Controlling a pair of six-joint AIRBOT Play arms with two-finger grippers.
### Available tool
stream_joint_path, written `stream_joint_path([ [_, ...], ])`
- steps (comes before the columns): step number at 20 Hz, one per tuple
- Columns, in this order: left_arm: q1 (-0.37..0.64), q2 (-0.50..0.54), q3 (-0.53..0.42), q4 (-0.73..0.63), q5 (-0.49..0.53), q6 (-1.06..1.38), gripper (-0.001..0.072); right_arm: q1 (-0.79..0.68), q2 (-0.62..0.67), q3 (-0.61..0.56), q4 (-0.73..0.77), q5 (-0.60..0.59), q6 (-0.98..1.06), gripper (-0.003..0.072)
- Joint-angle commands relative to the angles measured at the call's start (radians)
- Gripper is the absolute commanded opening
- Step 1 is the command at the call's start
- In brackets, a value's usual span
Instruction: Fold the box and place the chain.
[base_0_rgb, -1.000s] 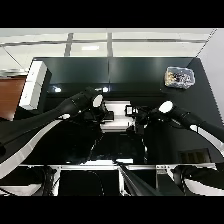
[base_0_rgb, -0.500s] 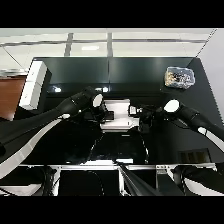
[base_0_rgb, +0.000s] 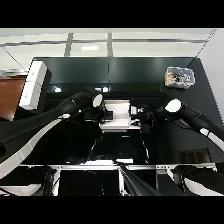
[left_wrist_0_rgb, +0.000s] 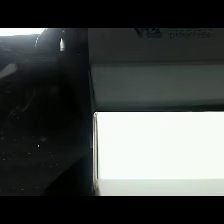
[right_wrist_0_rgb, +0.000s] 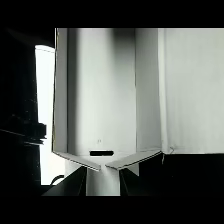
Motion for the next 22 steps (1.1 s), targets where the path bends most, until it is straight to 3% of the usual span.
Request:
stream_joint_path([
  [1,-0.001,0.001,0.001,0.0,0.002,0.0,0.0022,0.018,-0.025,0.0,0.105,0.0,-0.029,0.0227],
  [5,-0.001,0.001,0.001,-0.003,0.002,0.0,0.0023,0.064,-0.076,0.0,0.19,-0.066,-0.034,0.0229],
  [8,-0.001,0.0,0.001,-0.003,0.006,0.0,0.0023,0.064,-0.08,0.0,0.19,-0.099,-0.007,0.0411],
  [9,-0.001,0.0,0.001,-0.003,0.003,0.0,0.0023,0.061,-0.08,0.0,0.187,-0.088,0.013,0.0315],
  [10,-0.001,0.0,0.001,-0.003,-0.002,0.0,0.0023,0.059,-0.08,0.0,0.188,-0.072,0.027,0.0277],
  [11,-0.001,0.0,0.001,-0.003,-0.003,0.0,0.0023,0.059,-0.08,0.0,0.187,-0.067,0.048,0.0435],
  [12,-0.001,0.0,0.001,-0.003,-0.003,0.0,0.0023,0.059,-0.079,0.0,0.181,-0.056,0.067,0.0273],
  [13,-0.001,0.0,0.001,-0.003,-0.002,0.0,0.0023,0.059,-0.077,0.0,0.175,-0.054,0.1,0.0263],
  [14,-0.001,0.0,0.001,-0.003,0.0,0.0,0.0023,0.058,-0.076,0.0,0.174,-0.048,0.136,0.0323],
  [15,-0.001,0.0,0.001,-0.003,0.003,0.0,0.0023,0.056,-0.064,0.0,0.146,-0.035,0.189,0.0237],
  [16,0.0,0.0,0.001,-0.002,0.003,0.0,0.0023,0.048,-0.039,0.001,0.107,-0.015,0.285,0.0002],
  [19,0.001,0.0,0.001,-0.003,0.003,0.0,0.0023,-0.048,0.108,0.047,-0.077,0.071,0.798,0.0017],
  [22,0.001,0.0,0.001,-0.003,0.003,0.0,0.0023,-0.274,0.203,0.072,-0.267,0.116,1.191,0.0017],
])
